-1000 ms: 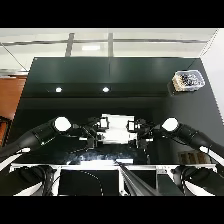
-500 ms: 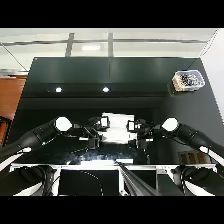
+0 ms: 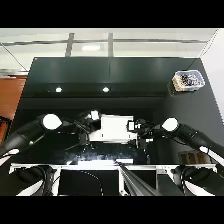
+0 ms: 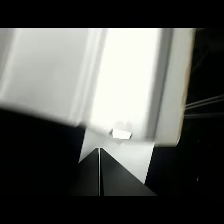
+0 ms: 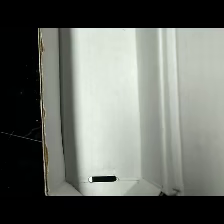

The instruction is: Fold the box and place the chain.

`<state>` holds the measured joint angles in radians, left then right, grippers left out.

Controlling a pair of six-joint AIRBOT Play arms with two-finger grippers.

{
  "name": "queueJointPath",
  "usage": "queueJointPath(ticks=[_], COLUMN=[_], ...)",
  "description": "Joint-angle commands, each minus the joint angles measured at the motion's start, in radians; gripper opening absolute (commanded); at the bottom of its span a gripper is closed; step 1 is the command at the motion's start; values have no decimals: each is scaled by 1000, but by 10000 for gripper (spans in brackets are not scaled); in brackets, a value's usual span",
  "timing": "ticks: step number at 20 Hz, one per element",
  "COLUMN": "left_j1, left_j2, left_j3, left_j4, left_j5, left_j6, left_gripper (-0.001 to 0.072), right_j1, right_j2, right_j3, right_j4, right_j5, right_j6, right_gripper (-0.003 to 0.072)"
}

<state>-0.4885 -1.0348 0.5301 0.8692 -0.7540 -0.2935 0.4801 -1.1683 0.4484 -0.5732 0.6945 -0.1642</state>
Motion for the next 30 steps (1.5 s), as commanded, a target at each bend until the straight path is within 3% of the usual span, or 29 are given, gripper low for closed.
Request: queueJointPath(ticks=[1,3,6,8,10,13,17,20,23,30], left_j1=[180,329,532,616,644,628,550,441,376,364], left_j2=[103,125,124,115,75,-68,-211,-243,-253,-253], left_j3=[0,0,-10,-39,-62,-63,-62,-62,-62,-62], left_j4=[91,92,90,88,46,-80,-225,-238,-238,-341], left_j5=[-128,-200,-279,-255,-288,-410,-385,-321,-320,-333], left_j6=[-221,-492,-642,-909,-980,-952,-874,-874,-873,-720], left_gripper=[31,32,30,31,32,31,29,29,29,30], right_j1=[0,0,0,0,0,0,0,0,0,0], right_j2=[0,0,0,0,0,0,0,0,0,0], right_j3=[0,0,0,0,0,0,0,0,0,0], right_j4=[-4,-4,-4,-4,-4,-4,-4,-3,-4,-4], right_j5=[1,1,1,1,1,1,1,0,1,0], right_j6=[-1,-1,-1,-1,-1,-1,-1,-1,-1,-1], right_gripper=[489,489,489,489,489,489,489,489,489,489])
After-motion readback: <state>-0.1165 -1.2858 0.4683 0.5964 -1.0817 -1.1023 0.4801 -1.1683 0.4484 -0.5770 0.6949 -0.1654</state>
